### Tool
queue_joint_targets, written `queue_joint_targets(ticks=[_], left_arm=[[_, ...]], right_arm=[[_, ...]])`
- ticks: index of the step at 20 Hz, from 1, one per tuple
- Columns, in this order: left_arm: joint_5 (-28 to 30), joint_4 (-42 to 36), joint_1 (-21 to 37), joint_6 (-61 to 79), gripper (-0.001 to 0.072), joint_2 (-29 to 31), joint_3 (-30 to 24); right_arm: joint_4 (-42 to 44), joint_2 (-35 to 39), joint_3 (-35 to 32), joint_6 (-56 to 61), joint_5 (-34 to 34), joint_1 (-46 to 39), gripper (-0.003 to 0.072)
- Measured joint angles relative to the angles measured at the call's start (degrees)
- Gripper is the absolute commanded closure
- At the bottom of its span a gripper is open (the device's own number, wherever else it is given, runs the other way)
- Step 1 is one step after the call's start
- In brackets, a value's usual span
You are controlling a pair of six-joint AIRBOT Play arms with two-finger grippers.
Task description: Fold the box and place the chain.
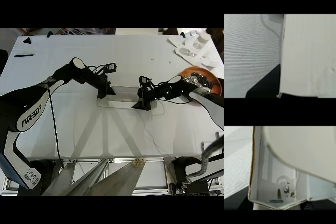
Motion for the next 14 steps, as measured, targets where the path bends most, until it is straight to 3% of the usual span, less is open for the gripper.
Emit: queue_joint_targets(ticks=[7,8,10,11,14], left_arm=[[-0.1,0.0,0.0,0.0,0.0684,0.0,0.0],[-0.1,0.0,0.0,0.0,0.0661,0.0,0.0],[0.0,0.9,0.0,-0.1,0.0520,-0.1,-0.1],[0.2,0.7,0.0,-0.1,0.0490,-0.1,-0.1],[-0.5,0.2,0.0,-0.1,0.0491,0.0,0.0]], right_arm=[[0.0,0.0,0.0,0.0,0.0,0.0,0.0284],[0.0,0.0,0.0,0.0,0.0,0.0,0.0284],[0.0,0.0,0.0,-0.1,0.2,0.0,0.0284],[0.0,0.0,0.0,-0.1,0.2,0.0,0.0284],[0.0,0.0,0.0,-0.1,0.2,0.0,0.0284]])
